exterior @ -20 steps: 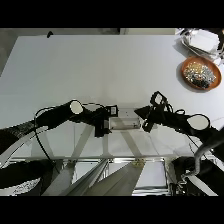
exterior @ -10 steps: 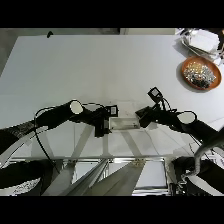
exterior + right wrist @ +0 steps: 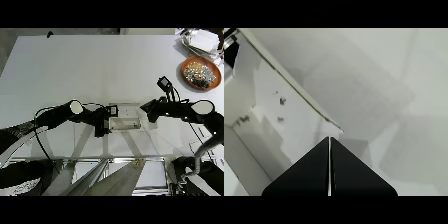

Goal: Fold the box and place the chain.

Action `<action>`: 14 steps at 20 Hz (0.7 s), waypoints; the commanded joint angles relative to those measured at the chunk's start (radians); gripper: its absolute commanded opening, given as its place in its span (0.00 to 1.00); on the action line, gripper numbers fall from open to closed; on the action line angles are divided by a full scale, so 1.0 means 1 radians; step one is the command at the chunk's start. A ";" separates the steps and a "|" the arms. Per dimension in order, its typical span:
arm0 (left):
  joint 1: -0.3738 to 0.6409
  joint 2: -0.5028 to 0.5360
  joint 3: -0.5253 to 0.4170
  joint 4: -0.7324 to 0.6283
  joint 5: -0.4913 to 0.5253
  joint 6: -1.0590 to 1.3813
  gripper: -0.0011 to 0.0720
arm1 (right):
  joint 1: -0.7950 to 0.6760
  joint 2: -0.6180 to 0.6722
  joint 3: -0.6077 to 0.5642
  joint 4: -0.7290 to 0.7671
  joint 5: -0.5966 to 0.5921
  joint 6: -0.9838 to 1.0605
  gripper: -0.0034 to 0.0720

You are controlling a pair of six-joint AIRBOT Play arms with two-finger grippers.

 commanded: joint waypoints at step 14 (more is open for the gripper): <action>0.000 0.000 0.000 0.000 -0.008 0.000 0.41 | 0.187 -0.086 0.000 -0.441 -0.032 -0.405 0.33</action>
